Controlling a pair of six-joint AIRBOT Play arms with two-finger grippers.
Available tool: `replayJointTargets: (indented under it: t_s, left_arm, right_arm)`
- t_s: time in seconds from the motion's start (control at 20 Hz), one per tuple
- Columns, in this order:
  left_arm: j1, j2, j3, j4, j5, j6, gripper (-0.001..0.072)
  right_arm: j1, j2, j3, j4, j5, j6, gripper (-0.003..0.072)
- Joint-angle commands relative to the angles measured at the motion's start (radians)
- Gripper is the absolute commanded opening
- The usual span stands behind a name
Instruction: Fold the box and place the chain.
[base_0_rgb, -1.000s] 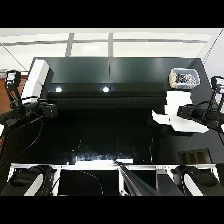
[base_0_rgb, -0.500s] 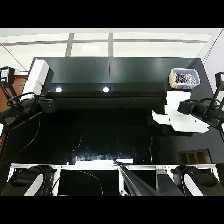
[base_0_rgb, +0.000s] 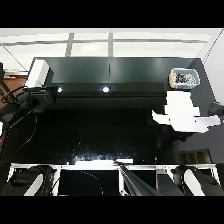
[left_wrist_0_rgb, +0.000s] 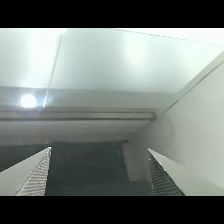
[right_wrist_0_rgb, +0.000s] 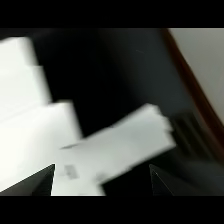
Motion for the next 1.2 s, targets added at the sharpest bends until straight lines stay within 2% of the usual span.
replayJointTargets:
  t_s: [0.0, 0.15, 0.25, 0.5, 0.65, 0.75, 0.95, 1.0, 1.15]
  left_arm:
    - [0.000, -0.007, 0.000, -0.047, -0.065, -0.001, 0.0696]
    - [0.000, -0.026, 0.000, -0.047, -0.150, 0.000, 0.0696]
    - [0.000, -0.043, 0.000, -0.048, -0.194, -0.001, 0.0695]
    - [-0.001, -0.070, 0.000, -0.132, -0.235, 0.010, 0.0695]
    - [0.000, -0.076, 0.002, -0.135, -0.282, 0.012, 0.0695]
    - [0.000, -0.078, 0.002, -0.135, -0.282, 0.011, 0.0696]
    - [0.000, -0.079, 0.002, -0.134, -0.283, 0.011, 0.0696]
    - [0.000, -0.079, 0.002, -0.134, -0.283, 0.012, 0.0696]
    - [0.000, -0.079, 0.002, -0.135, -0.283, 0.011, 0.0695]
  right_arm:
    - [-0.358, -0.180, 0.095, 0.272, 0.040, -0.208, 0.0696]
    - [-0.537, -0.346, 0.150, 0.720, 0.169, -0.629, 0.0696]
    - [-0.591, -0.452, 0.204, 0.876, 0.256, -0.791, 0.0696]
    - [-0.593, -0.737, 0.430, 0.891, 0.410, -0.870, 0.0696]
    - [-0.555, -0.916, 0.573, 0.892, 0.652, -0.873, 0.0696]
    - [-0.522, -0.972, 0.597, 0.898, 0.731, -0.872, 0.0696]
    - [-0.488, -0.980, 0.597, 0.861, 0.756, -0.869, 0.0694]
    - [-0.488, -0.980, 0.597, 0.867, 0.752, -0.869, 0.0656]
    - [-0.489, -0.980, 0.597, 0.878, 0.744, -0.900, 0.0085]
